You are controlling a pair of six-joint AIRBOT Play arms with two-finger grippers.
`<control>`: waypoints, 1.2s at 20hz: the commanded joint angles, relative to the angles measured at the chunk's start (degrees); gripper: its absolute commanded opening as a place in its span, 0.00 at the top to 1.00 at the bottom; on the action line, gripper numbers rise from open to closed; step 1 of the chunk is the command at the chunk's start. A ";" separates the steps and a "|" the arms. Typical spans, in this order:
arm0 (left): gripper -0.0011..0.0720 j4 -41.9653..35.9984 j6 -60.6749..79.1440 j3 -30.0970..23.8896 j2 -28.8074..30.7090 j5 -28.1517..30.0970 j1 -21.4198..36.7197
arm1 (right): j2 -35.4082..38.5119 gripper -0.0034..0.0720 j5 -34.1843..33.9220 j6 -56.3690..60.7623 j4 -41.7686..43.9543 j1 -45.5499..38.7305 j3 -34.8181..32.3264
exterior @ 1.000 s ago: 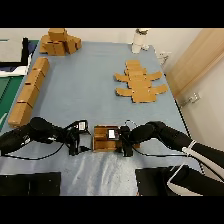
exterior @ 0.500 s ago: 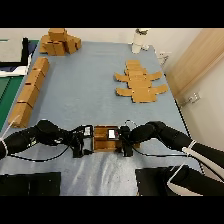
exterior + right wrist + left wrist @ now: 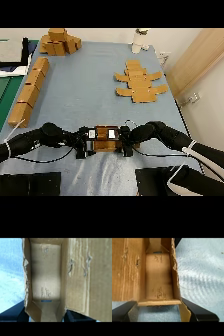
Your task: Fold the box.
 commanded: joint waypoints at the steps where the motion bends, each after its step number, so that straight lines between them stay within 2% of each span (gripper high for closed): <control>1: 0.03 1.40 -1.40 0.24 -0.26 2.25 -1.70 | 0.02 0.28 0.00 0.00 0.00 0.02 0.04; 7: 0.03 2.64 -3.96 0.96 -0.94 3.21 -2.40 | 0.02 0.28 0.02 0.00 0.02 0.02 0.04; 9: 0.21 2.67 -3.93 0.98 -0.96 3.17 -2.40 | 0.02 0.28 0.02 0.00 0.00 0.00 0.04; 11: 0.23 2.67 -3.93 0.96 -0.96 3.17 -2.40 | 0.02 0.28 0.02 0.00 0.00 0.02 0.04; 13: 0.34 2.67 -3.93 0.96 -0.96 3.17 -2.40 | 0.02 0.28 0.02 0.00 0.00 0.02 0.04; 24: 0.34 2.51 -3.87 0.96 -0.90 3.48 -2.38 | 0.02 0.28 0.02 0.00 0.00 0.02 0.04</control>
